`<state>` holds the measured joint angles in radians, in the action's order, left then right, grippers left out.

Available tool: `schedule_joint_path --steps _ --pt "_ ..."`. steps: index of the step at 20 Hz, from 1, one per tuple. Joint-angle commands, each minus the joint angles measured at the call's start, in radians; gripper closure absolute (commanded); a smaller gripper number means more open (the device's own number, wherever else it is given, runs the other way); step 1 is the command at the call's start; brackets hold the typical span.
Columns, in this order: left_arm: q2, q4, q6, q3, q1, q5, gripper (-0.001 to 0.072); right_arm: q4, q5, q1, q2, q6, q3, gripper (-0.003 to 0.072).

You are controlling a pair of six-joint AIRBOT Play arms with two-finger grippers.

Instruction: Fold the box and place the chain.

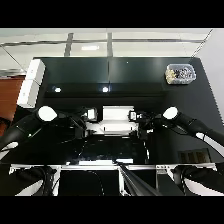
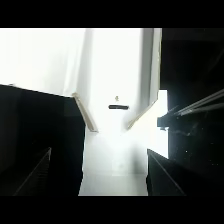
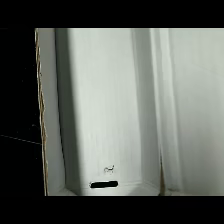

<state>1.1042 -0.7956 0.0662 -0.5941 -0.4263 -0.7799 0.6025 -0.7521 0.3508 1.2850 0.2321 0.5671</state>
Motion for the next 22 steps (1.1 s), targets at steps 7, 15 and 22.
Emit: schedule_joint_path --steps 7,15,22 --pt "0.122 0.129 0.155 -0.005 -0.034 0.034 0.0330 0.000 0.000 0.000 0.000 0.000 0.001 0.0480" --pt "0.128 0.210 0.174 -0.008 -0.050 -0.003 0.0491 0.000 0.000 0.000 0.000 0.000 0.001 0.0481" --pt "0.160 0.331 0.166 -0.008 -0.120 0.129 0.0490 0.000 0.000 0.000 0.000 0.000 0.001 0.0481"
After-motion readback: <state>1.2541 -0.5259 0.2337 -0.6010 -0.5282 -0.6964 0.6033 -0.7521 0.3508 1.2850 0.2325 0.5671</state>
